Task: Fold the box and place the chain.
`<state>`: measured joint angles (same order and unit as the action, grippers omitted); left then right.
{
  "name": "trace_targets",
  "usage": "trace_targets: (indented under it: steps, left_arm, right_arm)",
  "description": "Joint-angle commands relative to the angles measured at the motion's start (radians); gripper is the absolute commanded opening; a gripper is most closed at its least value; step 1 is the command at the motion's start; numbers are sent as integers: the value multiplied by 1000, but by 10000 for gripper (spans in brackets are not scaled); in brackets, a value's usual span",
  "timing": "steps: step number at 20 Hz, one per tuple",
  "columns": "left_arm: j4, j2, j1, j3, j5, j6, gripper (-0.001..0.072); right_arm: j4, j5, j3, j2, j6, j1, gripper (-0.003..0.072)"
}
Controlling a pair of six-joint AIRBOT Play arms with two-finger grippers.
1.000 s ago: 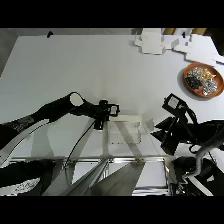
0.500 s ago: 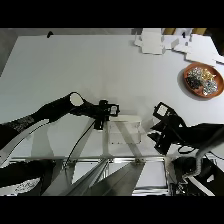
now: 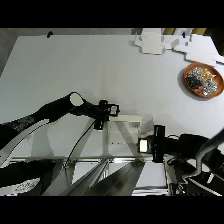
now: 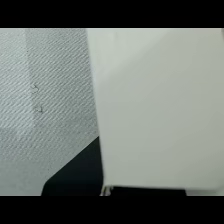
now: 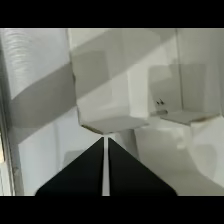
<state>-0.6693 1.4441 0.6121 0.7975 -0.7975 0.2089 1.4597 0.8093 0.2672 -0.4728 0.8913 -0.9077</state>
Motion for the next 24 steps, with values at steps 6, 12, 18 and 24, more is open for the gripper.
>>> trace_targets:
  steps: [6,12,18,24]
  left_arm:
    - [0,0,1,0,0,0,11]
    - [0,0,0,0,0,0,11]
    - [0,0,0,0,0,0,11]
    - [0,0,1,0,0,0,11]
  right_arm:
    - [22,-225,-103,-17,-35,-151,611]
    - [71,-337,-106,-140,-35,-150,672]
    - [77,-366,-105,-116,-36,-1,671]
    - [29,-374,-90,-115,-37,54,671]
